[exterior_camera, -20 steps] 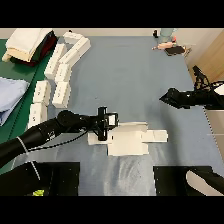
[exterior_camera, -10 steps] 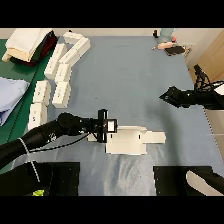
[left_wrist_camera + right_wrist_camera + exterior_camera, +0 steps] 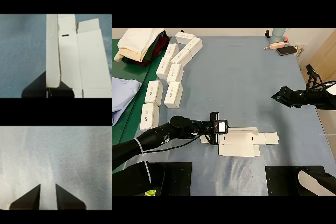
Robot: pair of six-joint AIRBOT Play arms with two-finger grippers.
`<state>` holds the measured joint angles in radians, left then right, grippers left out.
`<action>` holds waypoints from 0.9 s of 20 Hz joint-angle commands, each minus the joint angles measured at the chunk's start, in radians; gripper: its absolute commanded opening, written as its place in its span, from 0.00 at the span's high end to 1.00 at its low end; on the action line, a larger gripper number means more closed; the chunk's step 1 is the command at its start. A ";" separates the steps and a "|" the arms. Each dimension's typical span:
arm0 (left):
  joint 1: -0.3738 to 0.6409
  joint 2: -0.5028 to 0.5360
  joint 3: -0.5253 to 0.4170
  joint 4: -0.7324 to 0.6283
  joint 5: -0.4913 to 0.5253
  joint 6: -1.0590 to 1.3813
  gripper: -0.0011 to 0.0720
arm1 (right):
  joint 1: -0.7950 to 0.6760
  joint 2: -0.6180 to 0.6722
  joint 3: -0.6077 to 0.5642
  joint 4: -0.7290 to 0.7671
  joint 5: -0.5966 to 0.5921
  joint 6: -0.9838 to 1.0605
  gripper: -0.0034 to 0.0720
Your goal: Fold the box.
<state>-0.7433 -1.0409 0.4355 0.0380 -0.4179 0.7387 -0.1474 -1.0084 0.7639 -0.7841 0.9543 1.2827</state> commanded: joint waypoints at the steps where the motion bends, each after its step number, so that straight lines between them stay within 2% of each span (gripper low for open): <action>1: 0.001 -0.033 -0.008 -0.020 0.006 0.006 0.98 | 0.000 0.000 0.000 0.000 0.001 -0.002 0.55; 6: -0.007 -0.036 -0.008 -0.015 0.014 -0.051 0.98 | 0.000 0.000 0.000 0.000 0.001 -0.008 0.55; 11: -0.055 -0.036 -0.007 -0.014 0.018 -0.099 0.97 | 0.000 0.000 0.000 0.000 0.009 -0.012 0.55; 18: -0.055 -0.035 -0.007 -0.014 -0.011 -0.150 0.97 | 0.000 0.000 0.000 0.000 0.017 -0.013 0.56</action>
<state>-0.7963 -1.0760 0.4282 0.0227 -0.4194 0.6052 -0.1474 -1.0084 0.7639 -0.7841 0.9688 1.2709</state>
